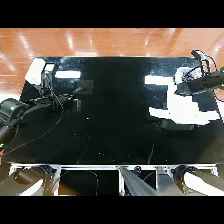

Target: Fold the box and place the chain.

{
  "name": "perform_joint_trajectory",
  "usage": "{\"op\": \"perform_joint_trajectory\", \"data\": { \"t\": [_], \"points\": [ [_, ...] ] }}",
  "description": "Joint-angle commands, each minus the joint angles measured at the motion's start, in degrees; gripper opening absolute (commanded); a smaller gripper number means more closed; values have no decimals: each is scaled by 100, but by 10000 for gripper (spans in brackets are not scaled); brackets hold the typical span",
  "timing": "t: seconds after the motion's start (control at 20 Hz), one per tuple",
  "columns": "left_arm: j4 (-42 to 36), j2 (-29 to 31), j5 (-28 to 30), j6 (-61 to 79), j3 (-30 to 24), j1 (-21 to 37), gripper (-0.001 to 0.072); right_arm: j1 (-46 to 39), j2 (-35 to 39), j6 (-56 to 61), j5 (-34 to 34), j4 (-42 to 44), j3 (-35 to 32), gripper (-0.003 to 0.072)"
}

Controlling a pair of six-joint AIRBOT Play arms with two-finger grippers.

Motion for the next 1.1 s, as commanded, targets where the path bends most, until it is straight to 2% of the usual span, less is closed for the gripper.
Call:
{"op": "perform_joint_trajectory", "data": {
  "t": [0.0, 0.65, 0.8, 1.05],
  "points": [
    [0, -2, -15, 0, 2, -4, 17, 7, 4, 0, 0, 2, -2, 27],
    [2, -2, -15, 0, 2, -4, 17, 7, 4, -15, -120, 2, -2, 27],
    [0, -7, -17, -129, 2, -4, 17, 7, 4, -46, -970, 140, -2, 27],
    [2, -116, -17, -127, 2, -4, 17, 11, 4, -44, -1764, 474, -2, 28]
  ]
}}
